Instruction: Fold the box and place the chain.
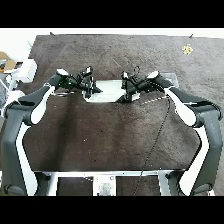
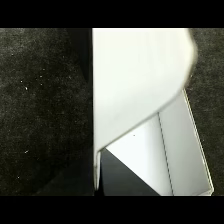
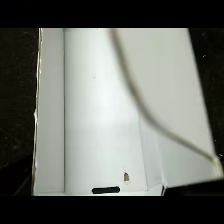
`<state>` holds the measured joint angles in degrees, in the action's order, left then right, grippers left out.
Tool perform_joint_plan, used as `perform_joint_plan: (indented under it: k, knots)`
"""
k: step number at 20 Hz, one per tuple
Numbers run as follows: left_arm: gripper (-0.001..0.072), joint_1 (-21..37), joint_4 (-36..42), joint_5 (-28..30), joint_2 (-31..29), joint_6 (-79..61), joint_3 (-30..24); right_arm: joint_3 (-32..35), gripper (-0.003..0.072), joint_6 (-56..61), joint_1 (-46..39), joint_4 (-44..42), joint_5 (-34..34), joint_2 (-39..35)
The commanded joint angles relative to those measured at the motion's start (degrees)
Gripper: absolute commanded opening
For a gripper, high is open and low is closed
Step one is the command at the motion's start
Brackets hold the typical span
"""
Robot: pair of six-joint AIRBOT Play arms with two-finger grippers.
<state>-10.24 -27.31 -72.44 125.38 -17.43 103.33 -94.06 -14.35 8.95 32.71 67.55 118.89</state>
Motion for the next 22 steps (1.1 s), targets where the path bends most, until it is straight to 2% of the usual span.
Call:
perform_joint_plan:
  k: [1, 8, 10, 15, 16, 18, 19, 22]
  knots:
    - [0.0011, 0.00, 0.00, 0.00, 0.04, 0.00, -0.02, -0.07, 0.0666, -0.02, 0.09, 0.94, 0.17, 0.07]
    - [0.0011, 0.00, 0.00, 0.00, 0.04, 0.00, -0.02, 0.04, 0.0666, -1.11, 0.72, 1.46, -0.90, 0.13]
    - [0.0011, 0.00, 0.00, 0.00, 0.04, 0.00, -0.02, 0.04, 0.0628, -1.09, 0.74, 2.51, -0.90, 0.13]
    - [0.0011, 0.00, 0.02, 0.00, 0.04, 0.00, -0.02, 0.04, 0.0622, -1.07, 0.72, 2.62, -1.33, 0.13]
    - [0.0011, 0.00, 0.02, 0.00, 0.04, 0.00, -0.02, 0.04, 0.0520, -1.07, 0.72, 2.64, -1.42, 0.13]
    - [0.0011, 0.00, 0.00, 0.00, 0.04, 0.00, -0.02, 0.04, 0.0477, -1.09, 0.72, 2.64, -1.55, 0.13]
    - [0.0011, 0.00, 0.00, 0.00, 0.04, 0.00, 0.00, 0.04, 0.0387, -1.07, 0.72, 2.64, -1.55, 0.13]
    - [0.0011, 0.00, 0.00, 0.00, 0.04, 0.00, -0.02, 0.04, 0.0386, -1.07, 0.72, 2.64, -1.53, 0.13]
